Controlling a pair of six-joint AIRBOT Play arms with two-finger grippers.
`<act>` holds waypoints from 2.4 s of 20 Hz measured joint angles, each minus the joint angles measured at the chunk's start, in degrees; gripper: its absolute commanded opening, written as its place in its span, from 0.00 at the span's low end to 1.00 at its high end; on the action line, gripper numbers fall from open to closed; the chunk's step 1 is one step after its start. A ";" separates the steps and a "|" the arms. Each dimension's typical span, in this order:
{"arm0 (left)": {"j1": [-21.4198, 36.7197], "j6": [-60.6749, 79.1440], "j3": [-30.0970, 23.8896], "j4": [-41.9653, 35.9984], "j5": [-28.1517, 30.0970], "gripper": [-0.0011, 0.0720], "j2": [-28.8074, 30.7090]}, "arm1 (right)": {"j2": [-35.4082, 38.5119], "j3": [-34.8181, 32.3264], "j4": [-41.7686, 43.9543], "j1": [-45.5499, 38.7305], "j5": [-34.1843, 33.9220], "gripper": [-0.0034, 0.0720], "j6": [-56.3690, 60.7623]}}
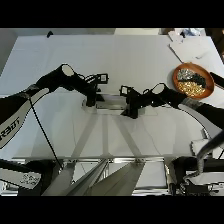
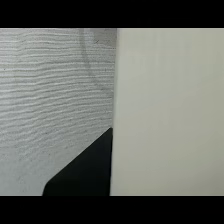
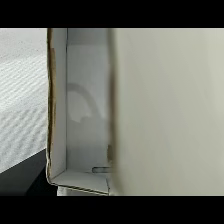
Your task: Fold the box and place the chain.
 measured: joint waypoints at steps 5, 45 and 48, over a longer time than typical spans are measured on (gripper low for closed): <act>0.00 -0.02 0.00 0.00 0.02 0.04 0.00 | -0.04 0.00 -0.13 0.00 0.26 0.44 0.17; 7.80 -1.73 -0.02 -1.11 -0.09 0.89 21.33 | -0.09 -0.11 -0.33 0.09 0.92 0.44 0.20; 7.93 -1.75 -0.02 -1.09 -0.02 0.89 21.81 | -0.09 -0.11 -0.33 0.09 0.83 0.44 0.20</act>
